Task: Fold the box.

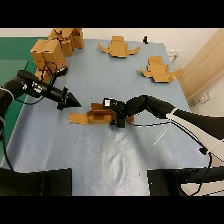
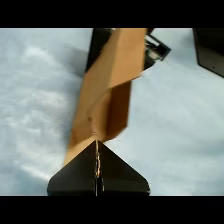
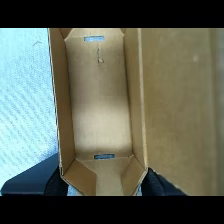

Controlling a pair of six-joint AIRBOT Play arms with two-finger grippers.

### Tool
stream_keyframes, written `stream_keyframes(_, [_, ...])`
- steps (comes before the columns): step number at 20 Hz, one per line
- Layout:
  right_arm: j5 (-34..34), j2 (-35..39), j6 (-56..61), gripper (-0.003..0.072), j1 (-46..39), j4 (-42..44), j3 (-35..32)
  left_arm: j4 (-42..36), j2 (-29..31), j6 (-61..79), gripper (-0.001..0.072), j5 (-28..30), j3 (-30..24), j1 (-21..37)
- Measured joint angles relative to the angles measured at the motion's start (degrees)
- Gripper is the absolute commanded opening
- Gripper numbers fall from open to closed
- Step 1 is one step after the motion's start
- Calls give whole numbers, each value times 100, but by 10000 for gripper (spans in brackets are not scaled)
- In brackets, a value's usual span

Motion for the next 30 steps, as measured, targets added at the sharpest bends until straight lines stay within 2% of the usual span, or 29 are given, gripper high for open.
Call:
stream_keyframes(3, [-2, 0, 15, 196, 0, -2, 0, 7, 610, -273, 7, 345, -793, -564])
stream_keyframes(6, [-2, 0, 17, 196, 0, 0, 0, -136, 979, -420, 7, 1213, -1180, -1338])
stream_keyframes(11, [-2, 0, 24, 196, 0, 0, -2, -358, 1078, -686, 7, 3862, -1067, -2120])
stream_keyframes(12, [-2, 0, 24, 196, 0, 0, 0, -358, 1001, -723, 7, 4238, -962, -2188])
stream_keyframes(14, [-2, 0, 24, 196, 0, 2, 0, -138, 713, -933, 7, 4629, -667, -2275])
stream_keyframes(17, [2, 0, 42, 196, 0, 11, 0, 686, 81, -1561, 8, 4304, 37, -2337])
stream_keyframes(22, [-44, 0, 26, 196, 0, 20, 0, 1685, -876, -2050, 9, 2625, 1213, -2363])
stream_keyframes(25, [-94, 0, -2, 196, 11, 15, -4, 1937, -1207, -2070, 10, 1891, 1574, -2374])
stream_keyframes(30, [-46, 0, 13, 196, 4, 17, -7, 2107, -1373, -1987, 6, 1394, 1952, -2339])
